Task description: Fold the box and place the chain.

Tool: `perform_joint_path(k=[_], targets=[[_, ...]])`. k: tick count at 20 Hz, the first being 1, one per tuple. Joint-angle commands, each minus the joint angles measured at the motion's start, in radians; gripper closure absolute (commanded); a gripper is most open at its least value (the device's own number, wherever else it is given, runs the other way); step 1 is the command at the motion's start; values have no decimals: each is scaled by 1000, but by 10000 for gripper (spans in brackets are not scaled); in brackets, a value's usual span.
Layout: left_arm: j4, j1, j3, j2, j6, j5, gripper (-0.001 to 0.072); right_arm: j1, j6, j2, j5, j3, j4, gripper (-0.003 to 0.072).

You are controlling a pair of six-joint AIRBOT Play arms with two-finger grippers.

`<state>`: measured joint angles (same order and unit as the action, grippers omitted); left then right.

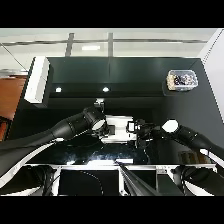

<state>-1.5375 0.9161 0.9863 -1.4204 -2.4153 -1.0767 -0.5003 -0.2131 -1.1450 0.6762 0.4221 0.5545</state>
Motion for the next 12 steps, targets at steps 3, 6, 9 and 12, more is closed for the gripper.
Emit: perform_joint_path(k=[3,6,9,12], targets=[[-3,0,2,-13,2,3,420,0,0,0,0,0,0,120],[-3,0,2,-18,2,2,422,0,0,0,0,0,0,120],[0,0,2,-28,-3,2,433,-1,0,0,0,0,0,120],[-6,0,2,-28,-17,2,433,0,0,0,0,0,0,120]])
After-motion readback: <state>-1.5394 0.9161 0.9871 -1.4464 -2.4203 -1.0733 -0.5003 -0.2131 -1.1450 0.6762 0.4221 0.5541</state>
